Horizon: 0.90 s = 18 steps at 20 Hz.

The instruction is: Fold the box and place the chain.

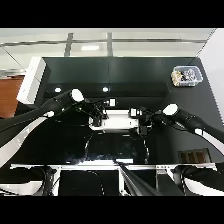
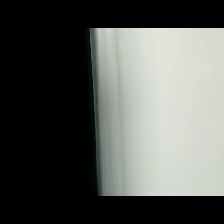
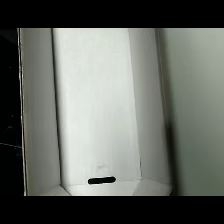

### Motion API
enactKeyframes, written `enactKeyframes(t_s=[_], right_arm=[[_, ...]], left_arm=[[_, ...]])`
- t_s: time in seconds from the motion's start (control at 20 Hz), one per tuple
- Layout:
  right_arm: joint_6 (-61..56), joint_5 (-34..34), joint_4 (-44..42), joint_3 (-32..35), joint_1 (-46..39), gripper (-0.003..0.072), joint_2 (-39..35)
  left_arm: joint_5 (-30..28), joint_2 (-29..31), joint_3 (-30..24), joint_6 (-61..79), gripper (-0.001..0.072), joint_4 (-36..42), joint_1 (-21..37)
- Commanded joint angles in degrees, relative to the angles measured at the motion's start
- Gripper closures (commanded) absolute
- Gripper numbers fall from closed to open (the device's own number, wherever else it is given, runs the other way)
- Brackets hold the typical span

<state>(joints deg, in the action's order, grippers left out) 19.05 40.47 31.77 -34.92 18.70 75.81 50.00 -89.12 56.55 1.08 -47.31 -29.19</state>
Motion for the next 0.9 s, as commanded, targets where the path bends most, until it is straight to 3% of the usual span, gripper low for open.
enactKeyframes(t_s=[0.0, 0.15, 0.2, 0.35, 0.4, 0.55, 0.75, 0.8, 0.85], right_arm=[[-0.2, -0.2, 0.2, -0.1, 0.0, 0.0165, 0.0], [-0.2, -0.2, 0.2, -0.1, 0.0, 0.0193, 0.0], [-0.2, -0.2, 0.2, -0.1, 0.0, 0.0194, 0.0], [-0.2, -0.2, 0.2, -0.1, 0.0, 0.0194, 0.0], [-0.2, -0.2, 0.2, -0.1, 0.0, 0.0194, 0.0], [-0.2, -0.2, 0.2, -0.1, 0.0, 0.0194, 0.0], [-0.2, -0.2, 0.2, -0.1, 0.0, 0.0193, 0.0], [-0.2, -0.2, 0.2, -0.1, 0.0, 0.0193, 0.0], [-0.2, -0.2, 0.2, -0.1, 0.0, 0.0194, 0.0]], left_arm=[[0.0, 0.0, 0.0, 0.0, 0.0676, 0.0, 0.0], [0.1, 0.0, 0.0, 0.0, 0.0673, 0.0, 0.0], [0.4, 0.0, 0.0, 0.0, 0.0622, 0.0, 0.0], [0.7, 1.8, 0.0, -4.7, 0.0083, -1.5, 0.3], [1.3, 3.3, 0.0, -8.6, 0.0034, -3.6, 0.7], [4.9, 9.1, 0.0, -23.6, 0.0032, -12.0, 2.6], [17.4, 16.1, 0.0, -33.7, 0.0035, -19.2, 6.7], [20.4, 17.0, 0.0, -36.6, 0.0096, -19.3, 7.7], [23.1, 17.6, 0.0, -39.2, 0.0266, -18.3, 8.5]])
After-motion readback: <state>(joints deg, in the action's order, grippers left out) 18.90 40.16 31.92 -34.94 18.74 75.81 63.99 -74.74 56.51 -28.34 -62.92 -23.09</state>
